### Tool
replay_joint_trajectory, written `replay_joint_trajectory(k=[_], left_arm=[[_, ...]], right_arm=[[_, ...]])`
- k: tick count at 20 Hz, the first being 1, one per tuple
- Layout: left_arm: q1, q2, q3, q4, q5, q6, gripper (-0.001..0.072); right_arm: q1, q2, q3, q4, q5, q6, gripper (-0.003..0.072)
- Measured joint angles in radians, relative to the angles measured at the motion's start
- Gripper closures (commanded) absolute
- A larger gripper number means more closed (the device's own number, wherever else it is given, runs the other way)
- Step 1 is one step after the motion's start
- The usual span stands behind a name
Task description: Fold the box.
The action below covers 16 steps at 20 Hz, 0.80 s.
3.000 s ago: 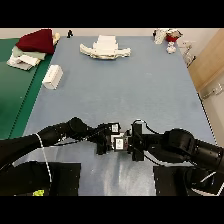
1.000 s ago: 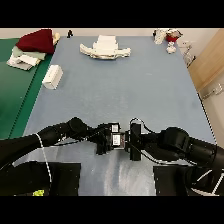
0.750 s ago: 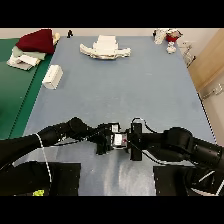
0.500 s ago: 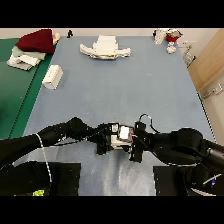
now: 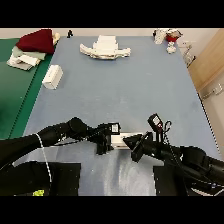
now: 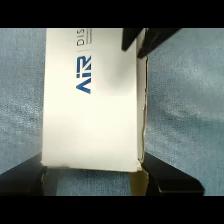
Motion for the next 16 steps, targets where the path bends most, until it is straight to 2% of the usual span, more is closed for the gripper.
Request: replay_joint_trajectory(k=[6,16], left_arm=[[0.000,0.000,0.000,0.000,0.000,0.000,0.0317],[0.000,0.000,0.000,0.001,0.000,0.000,0.0317]], right_arm=[[0.000,-0.066,-0.053,0.003,0.092,0.088,0.0628],[0.002,-0.165,-0.061,0.004,0.125,0.108,0.0627]])
